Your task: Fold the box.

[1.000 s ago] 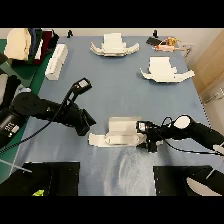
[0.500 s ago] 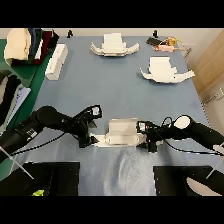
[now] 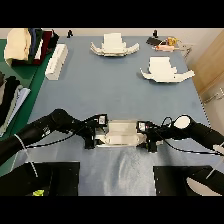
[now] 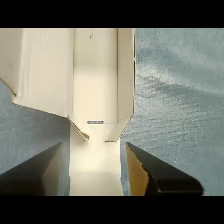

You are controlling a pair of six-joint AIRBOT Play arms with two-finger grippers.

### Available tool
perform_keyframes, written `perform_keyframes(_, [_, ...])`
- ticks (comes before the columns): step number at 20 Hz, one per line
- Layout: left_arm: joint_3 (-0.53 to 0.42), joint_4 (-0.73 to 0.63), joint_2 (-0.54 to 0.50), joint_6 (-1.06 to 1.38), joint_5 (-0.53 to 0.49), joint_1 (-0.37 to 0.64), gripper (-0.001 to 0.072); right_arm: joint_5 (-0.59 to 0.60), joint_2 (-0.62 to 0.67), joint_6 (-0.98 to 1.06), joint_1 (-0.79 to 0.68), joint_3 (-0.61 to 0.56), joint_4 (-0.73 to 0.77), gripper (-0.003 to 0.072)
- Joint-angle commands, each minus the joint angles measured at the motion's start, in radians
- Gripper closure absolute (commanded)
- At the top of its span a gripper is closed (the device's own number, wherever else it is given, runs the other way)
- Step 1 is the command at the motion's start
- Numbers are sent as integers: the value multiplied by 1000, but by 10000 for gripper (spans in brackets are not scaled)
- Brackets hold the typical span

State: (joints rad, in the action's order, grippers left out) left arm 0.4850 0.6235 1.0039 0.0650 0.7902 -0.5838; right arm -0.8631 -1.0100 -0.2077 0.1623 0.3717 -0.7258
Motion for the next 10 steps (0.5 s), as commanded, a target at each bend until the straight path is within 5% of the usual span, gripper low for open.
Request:
perform_keyframes(1, [-2, -38, 43, 63, -33, -28, 264, 0, 0, 0, 0, 1, 0, 174])
perform_keyframes(2, [-2, -54, 50, 74, -33, -34, 273, 0, 0, 0, 0, 1, 0, 174])
perform_keyframes(3, [-1, -67, 57, 83, -32, -40, 433, 0, 0, 0, 0, 1, 0, 174])
perform_keyframes(4, [-1, -72, 61, 85, -33, -46, 491, 0, 0, 0, 0, 1, 0, 174])
perform_keyframes(7, [-1, -100, 62, 85, -72, -64, 497, 0, 0, 0, 0, 1, 0, 174])
perform_keyframes(8, [-1, -109, 62, 86, -84, -69, 614, 0, 0, 0, 0, 1, 0, 174])
perform_keyframes(10, [0, -126, 62, 85, -100, -81, 613, 0, 0, 0, 0, 1, 0, 174])
